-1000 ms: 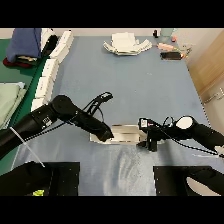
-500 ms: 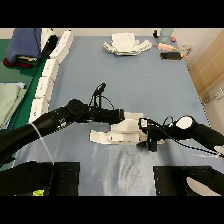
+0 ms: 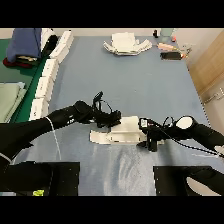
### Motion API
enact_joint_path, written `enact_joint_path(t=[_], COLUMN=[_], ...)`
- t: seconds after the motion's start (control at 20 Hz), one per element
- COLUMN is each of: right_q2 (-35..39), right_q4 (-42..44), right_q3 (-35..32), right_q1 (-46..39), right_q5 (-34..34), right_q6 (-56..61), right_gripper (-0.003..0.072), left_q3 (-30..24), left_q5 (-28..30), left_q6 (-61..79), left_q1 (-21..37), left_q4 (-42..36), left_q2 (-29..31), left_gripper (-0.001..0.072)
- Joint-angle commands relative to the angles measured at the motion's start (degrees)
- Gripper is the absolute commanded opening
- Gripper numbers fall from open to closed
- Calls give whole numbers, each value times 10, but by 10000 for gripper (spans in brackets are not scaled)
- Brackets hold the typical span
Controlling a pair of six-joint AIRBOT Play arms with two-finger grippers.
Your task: Fold the box.
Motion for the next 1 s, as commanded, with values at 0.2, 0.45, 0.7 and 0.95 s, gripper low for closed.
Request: enact_joint_path(t=[0.2,0.45,0.7,0.95], right_q2=[0,0,0,0], right_q4=[0,0,0,0], right_q3=[1,1,1,1], right_q1=[0,0,0,0], right_q5=[0,0,0,-1], right_q6=[0,0,0,0], right_gripper=[516,517,516,516], left_q3=[29,42,42,40], left_q5=[-61,-150,-258,-339], left_q6=[34,89,90,265], left_q1=[11,54,90,89], left_q4=[-2,53,320,391], left_q2=[27,160,282,303], left_gripper=[13,13,13,13])
